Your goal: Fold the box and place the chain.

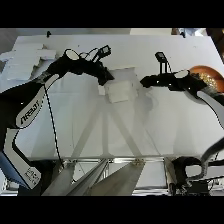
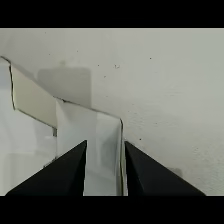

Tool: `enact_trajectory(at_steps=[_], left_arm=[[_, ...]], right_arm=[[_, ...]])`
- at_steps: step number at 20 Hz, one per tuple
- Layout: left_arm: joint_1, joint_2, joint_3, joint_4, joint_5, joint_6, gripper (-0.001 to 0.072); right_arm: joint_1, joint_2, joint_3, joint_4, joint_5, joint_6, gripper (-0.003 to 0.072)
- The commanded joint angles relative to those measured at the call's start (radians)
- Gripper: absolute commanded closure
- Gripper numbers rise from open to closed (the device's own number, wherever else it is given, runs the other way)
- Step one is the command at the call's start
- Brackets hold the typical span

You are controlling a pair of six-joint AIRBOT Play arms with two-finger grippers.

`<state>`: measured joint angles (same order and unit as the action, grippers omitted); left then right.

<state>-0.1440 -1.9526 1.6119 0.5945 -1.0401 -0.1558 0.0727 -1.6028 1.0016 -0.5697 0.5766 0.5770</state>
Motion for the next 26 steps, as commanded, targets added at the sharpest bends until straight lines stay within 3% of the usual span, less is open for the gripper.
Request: enact_trajectory(at_steps=[1,5,11,14,16,22,26], left_arm=[[-0.004,0.001,0.0,-0.003,0.003,0.003,0.0706],[-0.002,0.021,0.0,-0.01,-0.059,0.005,0.0709],[0.015,0.089,0.0,-0.008,-0.351,0.047,0.0711],[0.023,0.084,-0.001,0.056,-0.421,0.037,0.0715],[0.022,0.083,-0.019,0.094,-0.389,0.03,0.0717],[0.021,0.083,-0.145,0.087,-0.144,0.026,0.0719],[0.018,0.082,-0.185,-0.031,-0.049,0.129,0.0719]], right_arm=[[0.0,0.013,0.001,-0.002,0.073,0.005,0.0386],[0.0,0.095,0.001,-0.058,0.121,0.006,0.0383],[0.0,0.264,0.001,-0.143,0.108,0.024,0.0384],[0.0,0.3,0.001,-0.143,0.108,0.024,0.0385],[0.0,0.301,0.001,-0.143,0.108,0.024,0.0385],[0.0,0.301,0.001,-0.144,0.093,0.024,0.0386],[0.0,0.301,0.001,-0.143,0.065,0.025,0.0387]])
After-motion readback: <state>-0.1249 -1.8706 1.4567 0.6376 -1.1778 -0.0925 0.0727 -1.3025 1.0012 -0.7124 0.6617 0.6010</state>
